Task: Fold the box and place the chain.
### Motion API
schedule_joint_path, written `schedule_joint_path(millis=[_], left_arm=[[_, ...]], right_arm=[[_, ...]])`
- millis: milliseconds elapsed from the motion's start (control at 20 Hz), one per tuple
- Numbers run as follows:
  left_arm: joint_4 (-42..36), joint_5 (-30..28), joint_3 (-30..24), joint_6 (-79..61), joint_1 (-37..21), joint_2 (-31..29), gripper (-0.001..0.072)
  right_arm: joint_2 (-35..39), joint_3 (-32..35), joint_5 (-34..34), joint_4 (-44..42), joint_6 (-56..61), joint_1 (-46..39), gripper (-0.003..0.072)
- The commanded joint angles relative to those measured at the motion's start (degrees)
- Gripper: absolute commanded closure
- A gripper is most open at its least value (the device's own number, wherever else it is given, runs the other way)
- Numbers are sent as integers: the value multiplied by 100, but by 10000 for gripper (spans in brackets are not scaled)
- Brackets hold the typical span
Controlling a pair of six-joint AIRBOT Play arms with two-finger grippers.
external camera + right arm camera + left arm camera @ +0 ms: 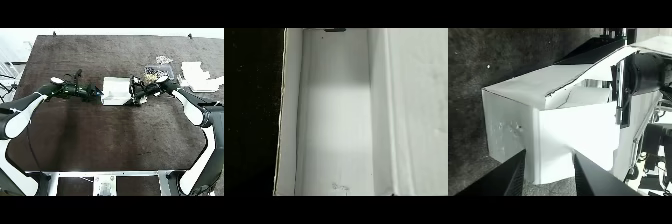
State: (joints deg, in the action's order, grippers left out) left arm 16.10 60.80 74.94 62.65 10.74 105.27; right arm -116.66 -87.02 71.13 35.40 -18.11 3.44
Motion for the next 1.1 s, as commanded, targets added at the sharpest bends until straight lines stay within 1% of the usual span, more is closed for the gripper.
schedule_joint_path(millis=[0, 100, 200, 400, 750, 800, 1050], left_arm=[[146, -192, 7, 201, 129, -31, 358], [170, -273, 7, 212, 170, -85, 358], [457, -372, 55, 446, 210, -164, 358], [1779, -358, 638, 1412, 457, -170, 359], [3397, -404, 1403, 2726, 892, -170, 359], [3563, -420, 1456, 2857, 957, -168, 359], [3838, -470, 1458, 3338, 1099, -168, 359]], right_arm=[[-2, 2, 0, 0, 0, 4, 251], [-2, 2, 2, -2, 0, 4, 251], [-2, 2, 2, -2, 2, 4, 251], [-2, 2, 2, -2, 0, 4, 252], [-2, 2, 0, -2, 0, 4, 251], [-2, 2, 2, -2, 2, 4, 252], [-2, 2, 0, -2, 0, 4, 251]])
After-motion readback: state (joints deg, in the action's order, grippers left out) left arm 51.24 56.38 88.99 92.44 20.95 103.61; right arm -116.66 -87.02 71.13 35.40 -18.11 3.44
